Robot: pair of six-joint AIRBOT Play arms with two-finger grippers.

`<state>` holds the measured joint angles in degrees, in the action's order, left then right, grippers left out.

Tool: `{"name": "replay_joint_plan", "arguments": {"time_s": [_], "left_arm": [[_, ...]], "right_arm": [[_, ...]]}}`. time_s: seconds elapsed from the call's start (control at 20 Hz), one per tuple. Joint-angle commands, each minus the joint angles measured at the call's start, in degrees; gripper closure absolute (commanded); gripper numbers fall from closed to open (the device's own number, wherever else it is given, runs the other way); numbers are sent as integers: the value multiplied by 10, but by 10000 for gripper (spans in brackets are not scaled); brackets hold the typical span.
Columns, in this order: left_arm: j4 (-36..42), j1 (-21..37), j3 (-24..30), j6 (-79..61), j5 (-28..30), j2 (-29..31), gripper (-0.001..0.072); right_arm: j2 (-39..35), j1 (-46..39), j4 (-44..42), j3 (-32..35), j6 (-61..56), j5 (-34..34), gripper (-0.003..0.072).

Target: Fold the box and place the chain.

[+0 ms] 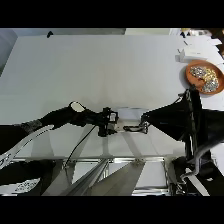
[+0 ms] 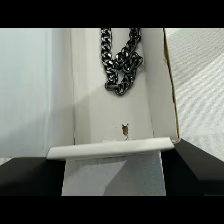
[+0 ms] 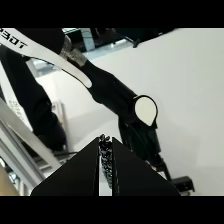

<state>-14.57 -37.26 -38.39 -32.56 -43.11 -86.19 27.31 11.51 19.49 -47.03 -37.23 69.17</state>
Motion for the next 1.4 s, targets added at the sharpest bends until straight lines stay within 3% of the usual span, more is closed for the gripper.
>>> {"name": "replay_joint_plan", "arguments": {"time_s": [0.0, 0.45, 0.75, 0.95, 1.0, 1.05, 1.2, 1.35], "left_arm": [[0, 0, 0, 0, 0, 0, 698], [0, 0, 0, 0, 0, 0, 698], [0, 0, 0, 0, 0, 0, 698], [0, 0, 0, 0, 0, 0, 698], [0, 0, 0, 0, 0, 0, 698], [0, 0, 0, 0, 0, 0, 698], [0, 0, 0, 0, 0, 0, 698], [0, 0, 0, 0, 0, 0, 698]], "right_arm": [[12, 0, 90, 0, -31, -9, 668], [195, 42, 242, 56, -72, 3, 668], [307, 108, 339, 64, -154, -48, 666], [327, 121, 369, 64, -193, -60, 623], [327, 121, 374, 64, -200, -56, 585], [326, 121, 373, 64, -200, -47, 483], [309, 120, 389, 47, -200, 0, 484], [258, 120, 506, 7, -236, 64, 491]]}}
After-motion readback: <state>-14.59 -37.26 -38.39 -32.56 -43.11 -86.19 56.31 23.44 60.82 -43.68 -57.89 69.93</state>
